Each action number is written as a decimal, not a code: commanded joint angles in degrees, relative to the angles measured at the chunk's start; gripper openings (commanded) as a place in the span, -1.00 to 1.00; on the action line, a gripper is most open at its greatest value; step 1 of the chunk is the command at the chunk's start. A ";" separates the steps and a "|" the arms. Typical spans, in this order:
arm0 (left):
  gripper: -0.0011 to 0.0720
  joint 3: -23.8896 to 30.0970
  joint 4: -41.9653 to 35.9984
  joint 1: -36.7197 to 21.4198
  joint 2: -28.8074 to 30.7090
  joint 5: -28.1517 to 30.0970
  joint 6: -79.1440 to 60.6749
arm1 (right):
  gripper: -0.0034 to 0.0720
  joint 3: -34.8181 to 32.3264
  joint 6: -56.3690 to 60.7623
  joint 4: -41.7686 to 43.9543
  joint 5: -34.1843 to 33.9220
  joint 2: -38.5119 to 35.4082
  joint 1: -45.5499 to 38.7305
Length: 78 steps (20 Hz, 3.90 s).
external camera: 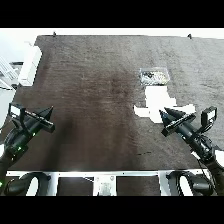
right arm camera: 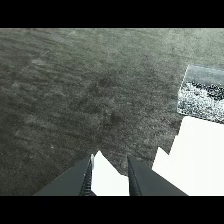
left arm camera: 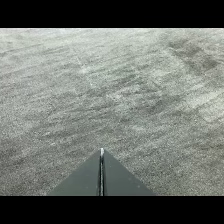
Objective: Fold the box and place the chain.
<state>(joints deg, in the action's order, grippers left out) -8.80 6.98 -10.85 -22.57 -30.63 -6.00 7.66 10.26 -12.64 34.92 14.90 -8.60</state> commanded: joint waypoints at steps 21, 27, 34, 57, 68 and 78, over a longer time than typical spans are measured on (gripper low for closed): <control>-0.91 0.02 0.04 0.00 -0.02 0.02 -0.04 | 0.28 35.52 31.98 -34.14 5.07 48.85 -18.01; -0.91 0.02 0.04 0.00 -0.02 0.02 -0.04 | 0.30 53.59 40.30 -47.39 23.58 58.93 -29.97; -0.91 0.02 0.04 0.00 -0.02 0.00 -0.04 | 0.30 76.91 40.26 -52.76 51.17 77.72 -36.70; -0.91 0.02 0.04 0.00 -0.02 0.00 -0.04 | 0.20 80.13 30.62 -44.78 53.66 96.02 -30.58; -0.91 0.02 0.04 0.00 -0.02 0.00 -0.04 | -0.91 72.70 31.01 -33.77 58.93 92.54 -28.74; -0.91 -1.44 -0.55 0.00 -0.02 9.11 -0.04 | -0.91 51.56 33.70 -13.88 38.07 77.02 -9.99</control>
<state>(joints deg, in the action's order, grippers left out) -9.37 6.87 -10.81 -22.57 -27.66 -6.04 62.08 42.30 -33.12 79.90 93.80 -24.97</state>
